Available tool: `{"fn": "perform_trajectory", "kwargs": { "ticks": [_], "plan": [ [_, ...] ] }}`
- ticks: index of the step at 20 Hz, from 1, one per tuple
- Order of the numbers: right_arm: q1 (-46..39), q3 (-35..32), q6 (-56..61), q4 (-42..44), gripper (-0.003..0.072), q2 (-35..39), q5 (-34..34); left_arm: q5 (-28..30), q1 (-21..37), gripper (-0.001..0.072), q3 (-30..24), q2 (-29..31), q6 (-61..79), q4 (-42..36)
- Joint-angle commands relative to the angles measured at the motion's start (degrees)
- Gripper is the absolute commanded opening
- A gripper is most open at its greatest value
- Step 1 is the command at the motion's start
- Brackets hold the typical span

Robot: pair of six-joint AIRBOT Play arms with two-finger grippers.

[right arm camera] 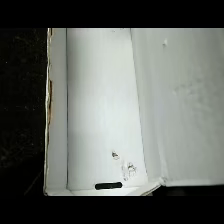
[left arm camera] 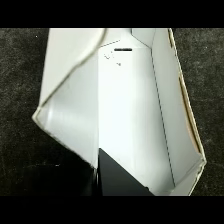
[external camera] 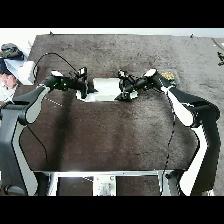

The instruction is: Fold the box and place the chain.

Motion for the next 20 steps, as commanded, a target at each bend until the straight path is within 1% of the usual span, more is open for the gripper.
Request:
{"fn": "perform_trajectory", "kwargs": {
  "ticks": [1, 6, 20],
  "plan": [
    [0.0, 0.1, -0.6, 0.4, 0.0593, -0.2, -0.2, 0.0, 0.1, 0.0013, 0.0, 0.0, 0.0, 0.0],
    [0.0, 2.0, -0.3, 1.6, 0.0594, -2.2, 0.8, 0.0, 0.1, 0.0013, 0.0, 0.0, 0.0, 0.0],
    [-0.6, 2.0, 0.5, 0.9, 0.0593, -2.8, 1.7, 0.0, 0.1, 0.0013, 0.0, 0.0, 0.0, 0.0]
  ]
}}
